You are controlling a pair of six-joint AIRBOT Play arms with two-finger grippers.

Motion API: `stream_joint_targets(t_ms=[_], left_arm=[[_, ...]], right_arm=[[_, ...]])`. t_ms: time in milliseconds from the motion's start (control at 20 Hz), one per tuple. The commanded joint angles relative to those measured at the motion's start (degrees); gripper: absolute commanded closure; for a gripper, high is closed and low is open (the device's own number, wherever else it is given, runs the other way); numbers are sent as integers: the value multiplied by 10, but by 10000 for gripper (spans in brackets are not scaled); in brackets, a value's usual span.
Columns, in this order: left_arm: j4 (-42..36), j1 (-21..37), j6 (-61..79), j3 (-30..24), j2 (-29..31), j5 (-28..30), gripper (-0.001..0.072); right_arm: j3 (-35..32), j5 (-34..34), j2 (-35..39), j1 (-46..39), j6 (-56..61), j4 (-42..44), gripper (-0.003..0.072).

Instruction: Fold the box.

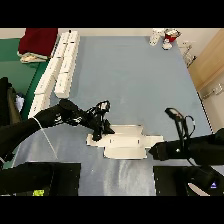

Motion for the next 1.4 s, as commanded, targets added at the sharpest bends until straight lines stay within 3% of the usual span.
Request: stream_joint_targets(t_ms=[0,100,150,200,250,300,350,750,1150,1350], left_arm=[[0,0,0,0,0,0,698],[0,0,0,0,0,0,698],[0,0,0,0,0,0,697],[0,0,0,0,0,0,697],[0,0,0,0,0,1,697],[0,0,0,0,0,0,697],[0,0,0,0,0,0,697],[0,0,0,0,0,0,697],[0,0,0,0,0,0,697],[0,0,0,0,0,0,698]], right_arm=[[-20,40,-20,150,39,-24,687],[-21,84,-68,243,38,-72,685],[-21,105,-94,284,26,-96,597],[-21,122,-118,314,10,-117,378],[-21,131,-141,337,-2,-146,210],[-21,134,-161,349,-16,-178,110],[-21,134,-181,353,-33,-209,80],[-20,165,-222,352,-61,-375,81],[-20,165,-226,352,-115,-312,81],[-20,166,-246,352,-123,-349,81]])
